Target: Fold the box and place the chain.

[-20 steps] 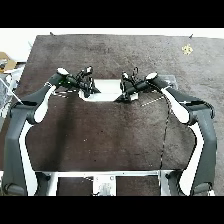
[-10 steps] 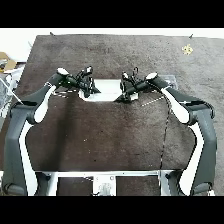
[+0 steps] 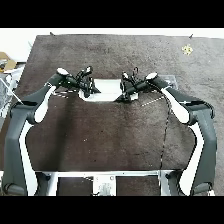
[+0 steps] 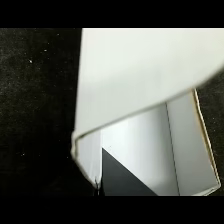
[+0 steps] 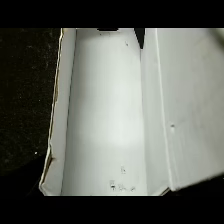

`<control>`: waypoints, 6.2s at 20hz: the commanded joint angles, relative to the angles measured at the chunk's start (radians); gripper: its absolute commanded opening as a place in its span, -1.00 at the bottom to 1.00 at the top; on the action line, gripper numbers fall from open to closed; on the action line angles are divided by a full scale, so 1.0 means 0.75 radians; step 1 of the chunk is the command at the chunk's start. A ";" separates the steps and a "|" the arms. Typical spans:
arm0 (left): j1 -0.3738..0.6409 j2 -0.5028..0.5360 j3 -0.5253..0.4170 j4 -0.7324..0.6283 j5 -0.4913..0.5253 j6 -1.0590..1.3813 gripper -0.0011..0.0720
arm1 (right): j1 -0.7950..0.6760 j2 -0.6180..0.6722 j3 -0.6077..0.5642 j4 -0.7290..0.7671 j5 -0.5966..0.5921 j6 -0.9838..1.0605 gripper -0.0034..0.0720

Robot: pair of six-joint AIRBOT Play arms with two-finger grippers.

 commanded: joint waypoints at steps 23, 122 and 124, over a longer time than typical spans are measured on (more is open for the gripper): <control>0.132 0.251 0.001 -0.073 -0.461 -0.428 -0.95 | -0.001 -0.002 0.001 0.000 0.001 0.001 0.12; -0.112 0.314 -0.332 0.210 0.276 -0.115 1.00 | -0.001 -0.001 0.001 0.000 0.001 0.001 0.12; -0.112 0.314 -0.332 0.211 0.276 -0.116 1.00 | 0.000 -0.001 0.001 0.000 0.001 0.001 0.12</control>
